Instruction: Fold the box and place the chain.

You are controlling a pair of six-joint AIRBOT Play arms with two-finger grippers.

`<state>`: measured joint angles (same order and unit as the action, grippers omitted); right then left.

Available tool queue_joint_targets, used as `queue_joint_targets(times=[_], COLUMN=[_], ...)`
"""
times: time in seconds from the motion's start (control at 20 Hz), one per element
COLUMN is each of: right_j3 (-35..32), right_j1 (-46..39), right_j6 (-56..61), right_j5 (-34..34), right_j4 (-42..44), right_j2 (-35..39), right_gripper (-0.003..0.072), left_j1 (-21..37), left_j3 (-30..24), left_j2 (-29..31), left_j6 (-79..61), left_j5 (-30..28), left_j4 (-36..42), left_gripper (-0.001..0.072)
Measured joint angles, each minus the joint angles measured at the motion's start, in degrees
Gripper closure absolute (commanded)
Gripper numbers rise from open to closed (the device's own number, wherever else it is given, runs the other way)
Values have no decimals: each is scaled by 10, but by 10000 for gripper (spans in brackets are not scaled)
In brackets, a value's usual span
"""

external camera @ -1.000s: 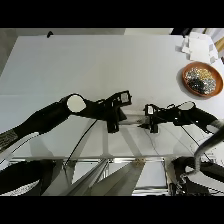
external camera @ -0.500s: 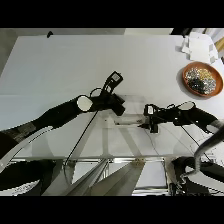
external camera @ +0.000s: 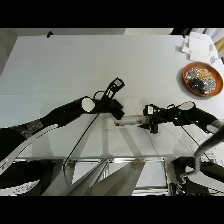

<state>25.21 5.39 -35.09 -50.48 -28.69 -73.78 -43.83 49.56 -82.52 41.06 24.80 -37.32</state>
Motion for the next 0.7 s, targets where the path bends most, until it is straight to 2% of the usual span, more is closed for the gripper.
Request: queue_joint_targets(times=[0.2,0.4,0.55,0.7], right_j3=[0,0,0,0], right_j1=[0,0,0,0], right_j6=[1,1,1,1], right_j5=[2,2,2,2], right_j4=[0,0,0,0], right_j2=[0,0,0,0], right_gripper=[269,269,269,269], left_j1=[26,59,73,78], left_j3=[0,0,-1,-1], left_j2=[59,124,133,111], left_j6=[-6,-32,-98,-137], left_j5=[35,133,244,296], left_j4=[-60,-155,-202,-211], left_gripper=[707,703,703,707])
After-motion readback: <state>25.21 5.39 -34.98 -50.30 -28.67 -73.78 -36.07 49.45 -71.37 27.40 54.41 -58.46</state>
